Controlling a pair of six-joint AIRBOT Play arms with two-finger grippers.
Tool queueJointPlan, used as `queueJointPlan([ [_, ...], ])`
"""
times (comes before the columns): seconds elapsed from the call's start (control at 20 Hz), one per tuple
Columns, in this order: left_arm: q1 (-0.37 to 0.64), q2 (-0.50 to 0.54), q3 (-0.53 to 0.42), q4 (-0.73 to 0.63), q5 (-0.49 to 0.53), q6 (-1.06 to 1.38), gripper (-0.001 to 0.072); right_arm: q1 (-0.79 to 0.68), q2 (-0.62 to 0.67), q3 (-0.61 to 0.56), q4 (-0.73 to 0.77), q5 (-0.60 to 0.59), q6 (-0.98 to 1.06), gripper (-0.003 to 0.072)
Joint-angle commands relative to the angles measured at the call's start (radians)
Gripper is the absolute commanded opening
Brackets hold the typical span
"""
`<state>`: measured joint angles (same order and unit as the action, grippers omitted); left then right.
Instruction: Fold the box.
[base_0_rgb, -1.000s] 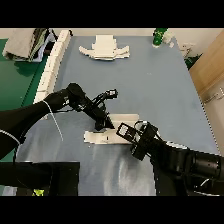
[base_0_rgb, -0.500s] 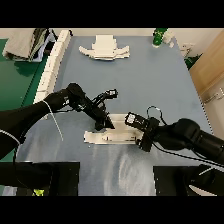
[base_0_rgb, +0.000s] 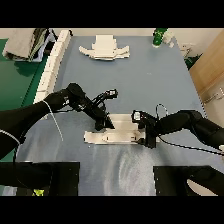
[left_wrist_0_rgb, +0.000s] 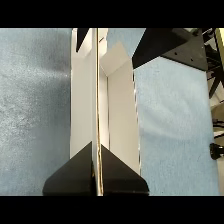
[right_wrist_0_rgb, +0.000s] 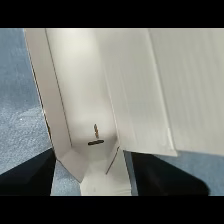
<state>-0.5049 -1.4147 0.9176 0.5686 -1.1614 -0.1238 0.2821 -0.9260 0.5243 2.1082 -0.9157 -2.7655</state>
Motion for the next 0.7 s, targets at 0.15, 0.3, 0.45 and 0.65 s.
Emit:
queueJointPlan([
  [0.15, 0.000, 0.000, 0.000, 0.000, 0.000, 0.000, 0.0011, -0.020, 0.016, 0.000, 0.008, -0.035, -0.040, 0.0720],
  [0.3, 0.000, 0.000, 0.000, 0.000, 0.000, 0.000, 0.0011, -0.020, -0.049, 0.000, 0.044, 0.002, -0.072, 0.0720],
  [0.45, 0.000, 0.000, 0.000, 0.000, 0.000, 0.000, 0.0011, -0.020, -0.084, 0.000, 0.112, 0.034, -0.212, 0.0720],
  [0.65, 0.000, 0.000, 0.000, 0.000, 0.000, 0.000, 0.0011, -0.021, -0.091, 0.000, 0.113, 0.043, -0.241, 0.0720],
])
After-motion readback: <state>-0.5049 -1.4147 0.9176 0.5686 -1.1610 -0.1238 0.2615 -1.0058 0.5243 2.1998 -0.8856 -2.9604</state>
